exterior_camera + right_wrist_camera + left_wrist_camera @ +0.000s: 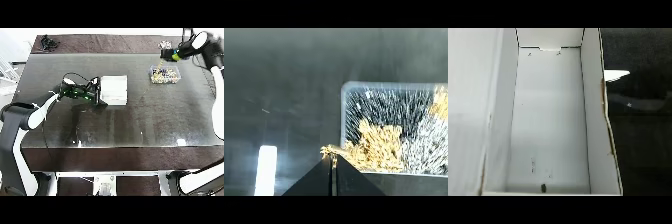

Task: Fold the box and place the chain.

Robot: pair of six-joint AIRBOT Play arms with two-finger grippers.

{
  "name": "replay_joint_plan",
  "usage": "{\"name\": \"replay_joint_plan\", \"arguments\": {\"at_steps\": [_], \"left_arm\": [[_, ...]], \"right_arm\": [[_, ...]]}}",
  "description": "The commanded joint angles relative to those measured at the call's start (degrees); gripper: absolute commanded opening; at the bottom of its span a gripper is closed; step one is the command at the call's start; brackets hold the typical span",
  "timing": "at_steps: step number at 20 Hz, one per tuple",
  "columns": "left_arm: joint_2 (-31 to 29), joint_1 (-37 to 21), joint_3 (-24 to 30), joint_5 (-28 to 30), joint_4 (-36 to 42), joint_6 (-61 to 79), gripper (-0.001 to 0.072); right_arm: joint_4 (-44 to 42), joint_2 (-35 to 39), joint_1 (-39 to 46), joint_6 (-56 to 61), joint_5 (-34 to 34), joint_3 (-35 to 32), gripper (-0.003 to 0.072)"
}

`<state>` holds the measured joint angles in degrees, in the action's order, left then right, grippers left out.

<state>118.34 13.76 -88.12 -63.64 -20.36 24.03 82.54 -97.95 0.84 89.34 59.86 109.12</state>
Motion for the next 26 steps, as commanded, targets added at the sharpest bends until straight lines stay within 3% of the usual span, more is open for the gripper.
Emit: {"name": "replay_joint_plan", "arguments": {"at_steps": [1, 5, 9, 12, 14, 16, 17, 19, 21, 26], "left_arm": [[0.0, 0.0, 0.0, 0.0, 0.0, 0.0, 0.0353], [0.0, 0.0, 0.0, 0.0, 0.0, 0.0, 0.0353], [0.0, 0.0, 0.0, 0.0, 0.0, 0.0, 0.0353], [0.0, 0.0, 0.0, 0.0, 0.0, 0.0, 0.0353], [0.0, 0.0, 0.0, 0.0, 0.0, 0.0, 0.0353], [0.0, 0.0, 0.0, 0.0, 0.0, 0.0, 0.0353], [0.0, 0.0, 0.0, 0.0, 0.0, 0.0, 0.0353], [0.0, 0.0, 0.0, 0.0, 0.0, 0.0, 0.0353], [0.0, 0.0, 0.0, 0.0, 0.0, 0.0, 0.0353], [0.0, 0.0, 0.0, 0.0, 0.0, 0.0, 0.0352]], "right_arm": [[2.8, 8.3, -3.0, 0.0, 1.3, 0.0, 0.0011], [3.7, 16.3, -8.3, -0.2, 1.3, 0.0, 0.0010], [5.0, 19.1, -12.6, -1.6, 4.0, -0.2, 0.0010], [7.0, 18.3, -11.1, -0.9, 3.7, -6.7, 0.0011], [7.1, 17.5, -7.9, 0.0, -0.2, -13.4, 0.0018], [7.0, 16.5, -5.1, 1.2, -7.8, -19.8, 0.0271], [7.0, 15.6, -3.8, 2.0, -12.4, -22.3, 0.0304], [6.8, 12.2, -1.9, 2.4, -17.1, -24.0, 0.0305], [6.3, 8.2, -0.4, 2.4, -17.5, -23.8, 0.0305], [2.1, 4.5, -0.1, 1.7, -9.9, -26.0, 0.0306]]}}
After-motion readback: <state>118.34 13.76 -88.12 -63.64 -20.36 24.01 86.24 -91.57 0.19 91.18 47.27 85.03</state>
